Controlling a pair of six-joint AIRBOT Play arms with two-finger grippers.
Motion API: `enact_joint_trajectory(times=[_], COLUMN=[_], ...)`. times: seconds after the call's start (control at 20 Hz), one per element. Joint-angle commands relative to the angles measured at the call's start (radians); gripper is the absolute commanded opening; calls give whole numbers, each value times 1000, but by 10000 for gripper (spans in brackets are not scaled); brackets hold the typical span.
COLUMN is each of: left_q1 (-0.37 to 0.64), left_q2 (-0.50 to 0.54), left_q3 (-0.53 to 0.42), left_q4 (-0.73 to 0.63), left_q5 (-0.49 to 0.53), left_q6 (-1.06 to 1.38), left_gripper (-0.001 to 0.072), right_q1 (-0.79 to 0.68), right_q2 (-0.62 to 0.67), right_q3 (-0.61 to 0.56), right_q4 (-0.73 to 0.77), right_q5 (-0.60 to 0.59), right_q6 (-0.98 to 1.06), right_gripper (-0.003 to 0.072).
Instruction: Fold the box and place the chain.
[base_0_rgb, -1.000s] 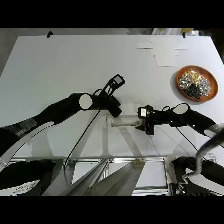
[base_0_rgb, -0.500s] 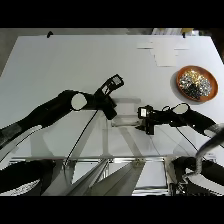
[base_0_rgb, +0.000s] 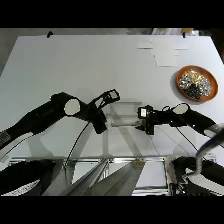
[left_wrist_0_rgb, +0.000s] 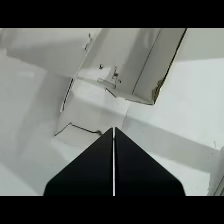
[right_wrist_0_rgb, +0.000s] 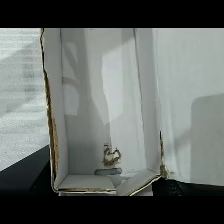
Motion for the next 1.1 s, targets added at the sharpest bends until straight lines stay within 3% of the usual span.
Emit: enact_joint_trajectory(times=[0.0, 0.2, 0.3, 0.45, 0.6, 0.65, 0.75, 1.05], left_q1=[7, 25, 35, 35, 35, 35, 35, 32], left_q2=[-5, -14, -14, -14, -14, -15, -25, -106], left_q3=[-49, -69, -69, -69, -69, -69, -69, -69], left_q4=[6, 84, 85, 77, 8, -25, -54, -52], left_q5=[13, 20, 21, 30, 124, 164, 222, 230], left_q6=[44, 55, 172, 448, 629, 658, 680, 674], left_gripper=[2, 3, 18, 209, 236, 294, 298, 333], right_q1=[0, 0, 0, 0, 0, 0, 0, 0], right_q2=[1, 1, 1, 1, 1, 1, 1, 1], right_q3=[0, 0, 0, 0, 0, 0, 0, 0], right_q4=[1, 0, 0, 1, 0, 0, 0, 0], right_q5=[0, 0, 0, 0, 0, 0, 0, 0], right_q6=[0, 0, 0, 0, 0, 0, 0, 0], right_gripper=[271, 271, 271, 271, 271, 271, 271, 271])
